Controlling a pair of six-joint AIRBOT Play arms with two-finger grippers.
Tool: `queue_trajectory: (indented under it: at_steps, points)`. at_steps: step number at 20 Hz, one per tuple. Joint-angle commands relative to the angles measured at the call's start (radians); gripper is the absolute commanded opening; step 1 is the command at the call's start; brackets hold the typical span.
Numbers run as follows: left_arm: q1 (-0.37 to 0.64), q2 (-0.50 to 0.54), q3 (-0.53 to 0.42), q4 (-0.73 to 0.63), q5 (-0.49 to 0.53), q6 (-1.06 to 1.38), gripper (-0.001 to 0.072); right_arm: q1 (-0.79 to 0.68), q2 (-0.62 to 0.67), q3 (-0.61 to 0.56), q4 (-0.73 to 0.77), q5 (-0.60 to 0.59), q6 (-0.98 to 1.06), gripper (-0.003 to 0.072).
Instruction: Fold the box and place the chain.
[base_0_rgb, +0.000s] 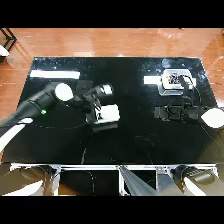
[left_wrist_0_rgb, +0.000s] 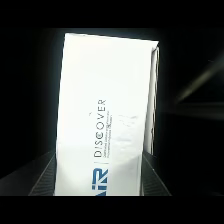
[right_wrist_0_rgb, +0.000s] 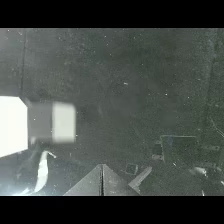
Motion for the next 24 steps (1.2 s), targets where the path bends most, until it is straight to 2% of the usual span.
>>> queue_trajectory:
  at_steps: [1,5,7,9,11,13,16,18,20,21,24]
  points:
    - [0.179,0.069,0.030,0.038,-0.023,-0.154,0.0060,0.000,-0.001,0.000,0.000,0.000,0.000,0.0022]
    - [0.499,0.065,0.097,0.038,-0.016,-0.291,0.0060,0.000,-0.001,0.000,0.000,0.000,0.000,0.0022]
    - [0.649,0.042,0.134,0.038,0.023,-0.312,0.0060,0.000,-0.001,0.000,0.000,0.000,0.000,0.0022]
    - [0.776,-0.010,0.192,0.038,0.081,-0.357,0.0060,0.000,-0.001,0.000,0.001,0.000,0.000,0.0023]
    - [0.868,-0.105,0.294,0.037,0.093,-0.467,0.0061,0.000,-0.001,0.000,0.001,-0.004,0.000,0.0023]
    - [0.911,-0.227,0.430,0.037,0.073,-0.488,0.0062,0.000,-0.001,0.000,0.002,-0.003,0.000,0.0022]
    - [0.918,-0.415,0.644,0.037,0.027,-0.503,0.0062,0.000,-0.001,0.000,0.004,-0.008,0.000,0.0022]
    - [0.906,-0.509,0.734,0.046,0.031,-0.504,0.0062,0.000,-0.001,0.000,0.007,-0.018,0.000,0.0022]
    - [0.903,-0.585,0.791,0.045,0.023,-0.536,0.0066,0.000,-0.001,0.000,0.008,-0.022,0.016,0.0022]
    - [0.902,-0.618,0.809,0.045,0.017,-0.571,0.0091,0.000,-0.001,0.000,0.008,-0.023,0.018,0.0023]
    - [0.898,-0.686,0.828,0.045,-0.003,-0.596,0.0103,0.000,-0.001,0.000,0.008,-0.022,0.020,0.0022]
